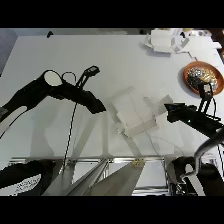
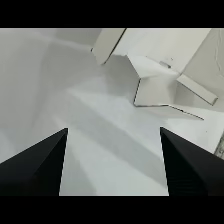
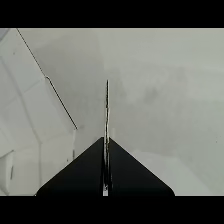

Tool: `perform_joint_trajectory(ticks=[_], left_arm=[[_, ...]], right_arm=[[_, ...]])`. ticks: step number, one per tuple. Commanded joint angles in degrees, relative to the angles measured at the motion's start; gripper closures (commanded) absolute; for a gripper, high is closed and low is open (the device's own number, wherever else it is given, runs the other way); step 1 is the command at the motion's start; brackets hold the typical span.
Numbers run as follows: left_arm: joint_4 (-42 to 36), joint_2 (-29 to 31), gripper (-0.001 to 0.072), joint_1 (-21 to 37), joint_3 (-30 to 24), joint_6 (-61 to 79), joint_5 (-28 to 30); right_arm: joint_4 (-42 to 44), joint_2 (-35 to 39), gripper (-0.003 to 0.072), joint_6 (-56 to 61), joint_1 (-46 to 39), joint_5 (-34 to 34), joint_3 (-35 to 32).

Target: Fold the box and place the chain.

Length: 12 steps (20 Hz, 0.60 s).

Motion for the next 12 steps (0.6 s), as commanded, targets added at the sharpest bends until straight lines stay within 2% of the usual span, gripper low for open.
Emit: perform_joint_trajectory(ticks=[1,6,10,12], left_arm=[[-0.63,-2.34,0.0076,-3.10,-0.04,0.79,3.52],[-2.69,-2.69,0.0077,-3.26,-0.04,4.70,6.43],[-17.09,-6.91,0.0070,-3.21,-0.02,15.76,5.62],[-20.17,-10.14,0.0048,-3.21,-0.02,17.03,5.51]], right_arm=[[0.20,0.04,0.0667,-0.17,0.07,0.00,-0.11],[0.20,0.04,0.0667,-0.17,0.07,0.15,-0.11],[0.20,0.04,0.0667,-0.17,0.07,0.20,-0.11],[0.20,0.04,0.0667,-0.17,0.07,0.22,-0.11]])
